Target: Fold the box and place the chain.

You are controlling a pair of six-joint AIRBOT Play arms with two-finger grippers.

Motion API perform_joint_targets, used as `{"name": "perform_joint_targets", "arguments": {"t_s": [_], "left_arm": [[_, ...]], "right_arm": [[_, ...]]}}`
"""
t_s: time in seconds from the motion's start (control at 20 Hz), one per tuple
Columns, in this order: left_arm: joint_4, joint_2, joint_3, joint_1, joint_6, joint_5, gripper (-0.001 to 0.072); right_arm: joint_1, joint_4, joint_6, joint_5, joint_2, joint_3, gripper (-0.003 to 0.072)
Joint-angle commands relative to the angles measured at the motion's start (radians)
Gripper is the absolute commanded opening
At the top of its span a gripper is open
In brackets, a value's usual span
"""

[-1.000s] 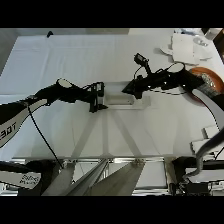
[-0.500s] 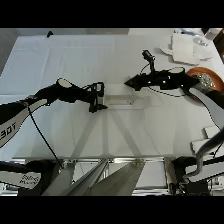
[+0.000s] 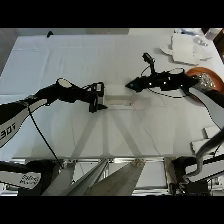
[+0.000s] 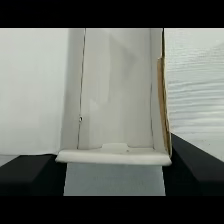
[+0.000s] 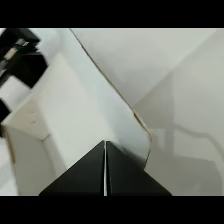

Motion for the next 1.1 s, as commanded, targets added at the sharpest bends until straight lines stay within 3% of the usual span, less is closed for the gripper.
{"name": "perform_joint_targets", "arguments": {"t_s": [0.0,0.2,0.35,0.45,0.5,0.55,0.75,0.8,1.05], "left_arm": [[-0.002,0.000,0.000,-0.001,0.000,-0.001,0.0276],[-0.002,0.000,0.000,-0.001,0.000,-0.001,0.0276],[-0.002,0.000,0.000,-0.001,0.000,-0.001,0.0276],[-0.002,0.000,0.000,-0.001,0.000,-0.001,0.0276],[-0.002,0.000,0.000,-0.001,0.000,-0.001,0.0276],[-0.002,0.000,0.000,-0.001,0.000,-0.001,0.0276],[-0.002,0.000,0.000,-0.001,0.000,-0.001,0.0276],[-0.002,0.000,0.000,-0.001,0.000,-0.001,0.0276],[-0.002,0.000,0.000,-0.001,0.000,-0.001,0.0276]], "right_arm": [[-0.002,0.000,0.000,0.107,0.044,0.001,0.0011],[-0.002,-0.027,-0.008,0.150,0.181,0.002,0.0019],[-0.002,-0.238,-0.007,0.147,0.307,0.007,0.0184],[-0.002,-0.460,-0.004,0.153,0.369,0.007,0.0237],[-0.002,-0.546,-0.001,0.162,0.379,0.007,0.0385],[-0.002,-0.608,0.000,0.172,0.377,0.007,0.0456],[-0.001,-0.695,-0.053,0.171,0.326,0.006,0.0446],[-0.001,-0.697,-0.076,0.171,0.306,0.006,0.0405],[0.000,-0.659,-0.115,0.161,0.220,0.006,0.0399]]}}
